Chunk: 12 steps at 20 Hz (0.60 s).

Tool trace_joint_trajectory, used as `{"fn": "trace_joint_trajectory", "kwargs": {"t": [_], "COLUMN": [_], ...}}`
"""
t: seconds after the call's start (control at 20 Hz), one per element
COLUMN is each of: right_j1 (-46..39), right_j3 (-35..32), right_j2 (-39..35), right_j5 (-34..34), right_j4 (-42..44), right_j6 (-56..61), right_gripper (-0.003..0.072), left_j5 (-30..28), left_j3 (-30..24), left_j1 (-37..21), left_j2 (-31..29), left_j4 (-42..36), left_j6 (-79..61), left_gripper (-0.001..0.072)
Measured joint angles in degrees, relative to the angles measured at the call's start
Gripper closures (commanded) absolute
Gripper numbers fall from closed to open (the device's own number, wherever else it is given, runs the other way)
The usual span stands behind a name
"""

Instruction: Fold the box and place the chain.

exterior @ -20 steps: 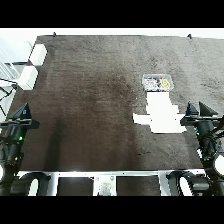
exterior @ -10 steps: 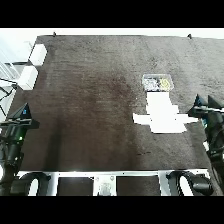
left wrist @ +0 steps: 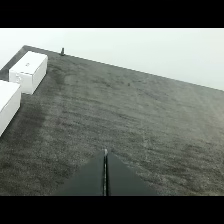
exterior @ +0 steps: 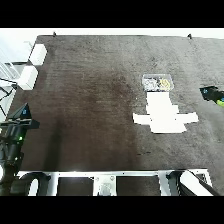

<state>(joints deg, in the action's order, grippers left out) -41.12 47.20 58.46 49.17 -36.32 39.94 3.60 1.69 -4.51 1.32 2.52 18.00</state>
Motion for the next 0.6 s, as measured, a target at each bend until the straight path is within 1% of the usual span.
{"fn": "trace_joint_trajectory", "kwargs": {"t": [0.1,0.15,0.3,0.4,0.6], "right_j1": [-4.7,-6.4,-9.1,-9.9,-10.5], "right_j3": [7.3,10.8,19.6,24.2,29.8], "right_j2": [5.3,8.0,15.6,20.5,29.3], "right_j5": [8.4,12.2,20.5,23.8,28.2], "right_j4": [-5.0,-7.6,-14.3,-17.3,-19.9], "right_j6": [3.6,5.1,7.6,8.0,6.5], "right_gripper": [0.0168,0.0184,0.0184,0.0206,0.0202], "left_j5": [0.0,0.0,0.0,0.0,0.0], "left_j3": [0.0,0.0,0.0,0.0,0.0], "left_j1": [0.0,0.0,0.0,0.0,0.0], "left_j2": [0.0,0.0,0.0,0.0,0.0], "left_j4": [0.0,0.0,0.0,0.0,0.0], "left_j6": [0.0,0.0,0.0,0.0,0.0], "left_gripper": [0.0689,0.0689,0.0689,0.0689,0.0689]}}
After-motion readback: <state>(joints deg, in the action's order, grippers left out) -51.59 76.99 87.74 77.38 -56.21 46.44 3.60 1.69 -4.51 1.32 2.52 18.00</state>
